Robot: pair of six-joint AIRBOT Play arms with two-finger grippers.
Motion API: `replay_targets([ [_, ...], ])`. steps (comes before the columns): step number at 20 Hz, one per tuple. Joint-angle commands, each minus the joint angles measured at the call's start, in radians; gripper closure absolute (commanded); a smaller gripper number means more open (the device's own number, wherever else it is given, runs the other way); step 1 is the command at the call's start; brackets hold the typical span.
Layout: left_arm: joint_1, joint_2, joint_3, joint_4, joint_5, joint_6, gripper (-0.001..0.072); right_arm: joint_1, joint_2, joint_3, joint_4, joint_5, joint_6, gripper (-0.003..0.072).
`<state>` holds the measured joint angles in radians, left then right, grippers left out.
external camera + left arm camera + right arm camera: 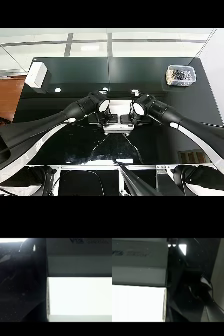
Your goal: Fold the box and place the chain.
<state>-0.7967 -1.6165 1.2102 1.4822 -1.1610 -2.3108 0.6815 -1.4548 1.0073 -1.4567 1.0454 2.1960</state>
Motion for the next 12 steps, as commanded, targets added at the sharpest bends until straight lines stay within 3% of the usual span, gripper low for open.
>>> replay_targets([
  [1,0.001,0.0,0.0,0.001,0.0,0.0,0.068,0.002,-0.005,0.001,0.0,-0.004,0.0,0.0569],
  [3,0.001,0.0,0.0,0.001,0.001,0.0,0.0679,0.002,-0.009,0.001,0.008,-0.004,0.0,0.0581],
  [4,0.001,0.0,0.0,0.0,0.001,0.0,0.0679,0.002,-0.012,0.001,0.009,-0.005,0.0,0.0667],
  [9,0.001,0.0,0.0,0.001,0.001,0.0,0.0679,0.002,-0.019,0.002,0.023,-0.007,-0.016,0.0665],
  [10,0.001,0.0,0.0,0.001,0.001,0.0,0.0679,0.001,-0.014,0.003,0.023,-0.01,-0.016,0.0578],
  [11,0.001,0.0,0.0,0.001,0.001,0.0,0.0679,0.0,-0.008,0.005,0.019,-0.01,-0.016,0.0401],
  [12,0.001,0.0,0.0,0.001,0.001,0.0,0.0679,-0.001,0.001,0.01,0.012,-0.003,-0.025,0.0354],
])
